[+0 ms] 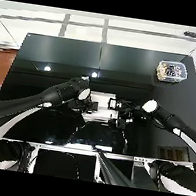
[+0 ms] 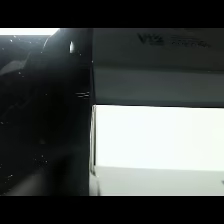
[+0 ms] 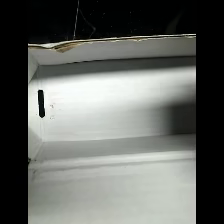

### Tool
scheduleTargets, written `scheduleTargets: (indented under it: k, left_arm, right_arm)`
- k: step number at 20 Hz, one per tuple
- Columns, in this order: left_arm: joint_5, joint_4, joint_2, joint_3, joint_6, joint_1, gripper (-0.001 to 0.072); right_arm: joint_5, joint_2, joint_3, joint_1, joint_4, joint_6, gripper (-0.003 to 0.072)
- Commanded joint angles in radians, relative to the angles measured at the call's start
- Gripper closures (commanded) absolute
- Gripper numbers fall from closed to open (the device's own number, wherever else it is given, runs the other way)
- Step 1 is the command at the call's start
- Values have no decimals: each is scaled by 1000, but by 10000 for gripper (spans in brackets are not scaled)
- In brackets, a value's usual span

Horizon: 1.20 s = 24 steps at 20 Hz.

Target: Fold the box and place the chain.

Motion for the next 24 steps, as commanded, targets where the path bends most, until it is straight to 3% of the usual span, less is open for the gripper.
scheduleTargets:
  k: [1, 5, 6, 7, 8, 14, 18, 19, 20, 21, 23, 24]
  left_arm:
    - [10, 8, -1, 1, 36, -1, 677]
    - [2, 8, -1, 1, 54, 0, 686]
    - [2, 7, -1, 1, 55, 0, 685]
    - [3, 6, -1, 1, 54, 0, 685]
    - [2, 6, 0, 1, 54, 0, 685]
    - [3, 5, 0, 1, 65, 0, 685]
    - [2, 5, 0, 1, 65, 0, 685]
    - [3, 6, 0, 1, 65, 0, 685]
    - [3, 6, 0, 1, 65, 1, 685]
    - [3, 6, 0, 1, 65, 1, 685]
    - [6, 6, 0, 1, 66, 1, 685]
    - [8, 6, 0, 1, 65, 1, 685]
  right_arm:
    - [0, 0, 0, 1, 0, 0, 624]
    - [1, 0, 0, 1, 0, 0, 622]
    - [0, 0, 0, 1, 0, 3, 586]
    - [-10, 0, 0, 1, 0, 20, 224]
    - [-27, 0, 0, 0, -1, 47, -34]
    - [8, 128, 1, 0, -216, 181, -34]
    - [12, 152, 1, 0, -225, 158, -34]
    - [13, 152, 1, 0, -222, 153, 154]
    - [22, 152, 1, 0, -216, 153, 263]
    - [45, 152, 1, 1, -211, 153, 271]
    - [80, 151, 0, 3, -194, 153, 466]
    - [77, 150, 0, 3, -169, 153, 465]
